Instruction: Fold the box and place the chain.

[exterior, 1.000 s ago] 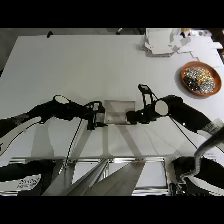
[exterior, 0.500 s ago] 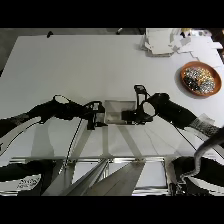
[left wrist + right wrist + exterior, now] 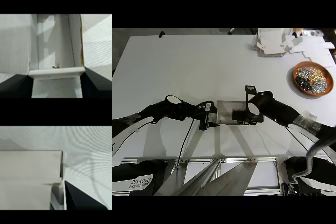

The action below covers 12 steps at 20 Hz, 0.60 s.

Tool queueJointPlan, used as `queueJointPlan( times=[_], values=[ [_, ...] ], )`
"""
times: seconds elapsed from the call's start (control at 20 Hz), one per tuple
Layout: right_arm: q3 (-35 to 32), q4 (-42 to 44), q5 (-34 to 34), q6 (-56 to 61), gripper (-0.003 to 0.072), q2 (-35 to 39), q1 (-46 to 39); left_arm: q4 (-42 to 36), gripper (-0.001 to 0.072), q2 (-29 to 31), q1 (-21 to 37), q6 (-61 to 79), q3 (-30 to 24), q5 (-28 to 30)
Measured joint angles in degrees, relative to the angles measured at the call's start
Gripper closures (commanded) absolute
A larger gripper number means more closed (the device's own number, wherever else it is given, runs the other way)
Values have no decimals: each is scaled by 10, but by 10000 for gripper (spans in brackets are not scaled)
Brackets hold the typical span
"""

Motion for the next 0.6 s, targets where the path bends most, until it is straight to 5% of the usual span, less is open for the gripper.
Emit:
queueJointPlan(
  times=[0.45, 0.6],
  values=[
    [11, -22, 18, 8, 439, -28, 7, 0, 622, 0, 0, 0, 0, 0],
    [11, -23, 16, 8, 534, -37, 13, 0, 622, 0, 0, 0, 0, 0]
  ],
)
